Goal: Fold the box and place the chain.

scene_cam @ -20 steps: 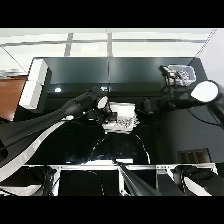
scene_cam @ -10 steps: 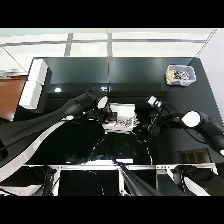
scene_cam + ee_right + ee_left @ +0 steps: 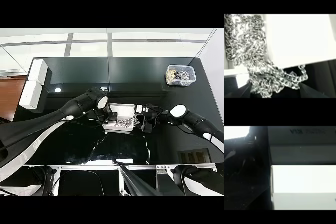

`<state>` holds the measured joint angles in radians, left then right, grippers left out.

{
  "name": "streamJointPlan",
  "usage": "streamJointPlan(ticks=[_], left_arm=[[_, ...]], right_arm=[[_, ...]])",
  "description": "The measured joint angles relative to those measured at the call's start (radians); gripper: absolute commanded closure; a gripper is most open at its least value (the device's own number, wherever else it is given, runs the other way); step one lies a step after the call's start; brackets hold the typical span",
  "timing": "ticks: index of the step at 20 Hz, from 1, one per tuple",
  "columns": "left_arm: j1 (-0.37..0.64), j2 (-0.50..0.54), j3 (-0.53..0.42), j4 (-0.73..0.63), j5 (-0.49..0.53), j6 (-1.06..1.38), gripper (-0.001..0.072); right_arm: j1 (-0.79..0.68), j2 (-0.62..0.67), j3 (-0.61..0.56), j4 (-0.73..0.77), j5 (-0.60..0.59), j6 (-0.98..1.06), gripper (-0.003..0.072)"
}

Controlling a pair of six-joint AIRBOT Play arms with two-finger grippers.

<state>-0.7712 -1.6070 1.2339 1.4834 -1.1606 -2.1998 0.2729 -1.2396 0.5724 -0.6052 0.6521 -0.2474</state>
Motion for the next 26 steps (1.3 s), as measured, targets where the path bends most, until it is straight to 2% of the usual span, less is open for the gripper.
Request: streamJointPlan(ticks=[2,3,5,6,12,16,20,23,26], left_arm=[[0.000,0.000,0.000,0.000,0.000,0.000,0.0680],[0.000,0.000,0.000,0.000,0.000,0.000,0.0680],[0.000,0.000,0.000,0.000,0.000,-0.003,0.0680],[0.000,0.000,0.000,0.000,-0.002,-0.002,0.0680],[0.000,0.000,0.000,0.000,-0.002,0.001,0.0680],[0.000,0.000,0.000,0.000,-0.001,0.000,0.0680],[0.000,0.000,0.000,0.000,-0.001,0.000,0.0680],[0.000,0.000,0.000,0.000,0.000,0.000,0.0680],[0.000,0.000,0.000,-0.001,0.000,0.000,0.0680]], right_arm=[[0.001,-0.021,0.005,0.011,-0.001,-0.027,-0.0023],[0.002,-0.027,0.006,0.018,0.000,-0.034,0.0153],[0.003,-0.036,0.008,0.025,-0.007,-0.049,0.0580],[0.002,-0.039,0.010,0.032,-0.008,-0.045,0.0674],[-0.012,0.003,0.008,-0.003,0.003,0.082,0.0675],[-0.057,0.128,0.016,-0.128,0.003,0.413,0.0676],[-0.081,0.306,0.077,-0.245,0.101,0.779,0.0676],[-0.086,0.399,0.165,-0.206,0.221,0.952,0.0675],[-0.077,0.438,0.259,-0.068,0.298,1.038,0.0675]])
